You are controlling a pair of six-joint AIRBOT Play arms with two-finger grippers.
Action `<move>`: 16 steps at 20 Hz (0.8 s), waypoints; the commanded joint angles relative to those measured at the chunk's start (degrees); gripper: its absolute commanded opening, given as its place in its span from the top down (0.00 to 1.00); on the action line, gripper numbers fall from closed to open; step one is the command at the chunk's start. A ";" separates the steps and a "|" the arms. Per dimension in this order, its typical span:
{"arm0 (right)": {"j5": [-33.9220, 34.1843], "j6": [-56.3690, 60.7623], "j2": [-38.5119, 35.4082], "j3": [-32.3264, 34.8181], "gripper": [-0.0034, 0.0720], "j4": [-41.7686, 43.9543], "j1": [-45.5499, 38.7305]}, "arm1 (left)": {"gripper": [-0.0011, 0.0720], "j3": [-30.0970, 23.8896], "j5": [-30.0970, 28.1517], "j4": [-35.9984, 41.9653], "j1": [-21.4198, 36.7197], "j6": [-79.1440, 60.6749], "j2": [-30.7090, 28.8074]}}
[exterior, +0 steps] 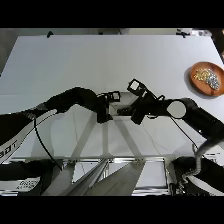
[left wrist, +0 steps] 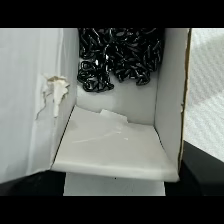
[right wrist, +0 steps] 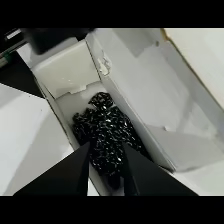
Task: Fold the box and place the chain.
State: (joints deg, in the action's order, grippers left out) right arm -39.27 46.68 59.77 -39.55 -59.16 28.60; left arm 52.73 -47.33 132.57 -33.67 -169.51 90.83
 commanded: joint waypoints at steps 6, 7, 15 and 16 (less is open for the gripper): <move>-17.77 -0.63 1.66 -10.38 0.93 11.19 -25.49 | 0.51 0.02 -0.02 0.00 0.00 0.00 0.04; -16.94 -0.63 2.73 -10.38 0.93 12.74 -27.91 | 0.51 0.02 -0.04 0.00 0.00 0.00 0.04; -20.98 -5.81 24.63 -19.08 0.93 18.88 -23.87 | 0.51 0.02 -0.02 -0.02 0.02 -0.02 0.04; -22.84 -6.56 26.77 -20.85 0.93 18.86 -22.60 | 0.51 0.02 -0.02 -0.02 0.02 0.00 0.04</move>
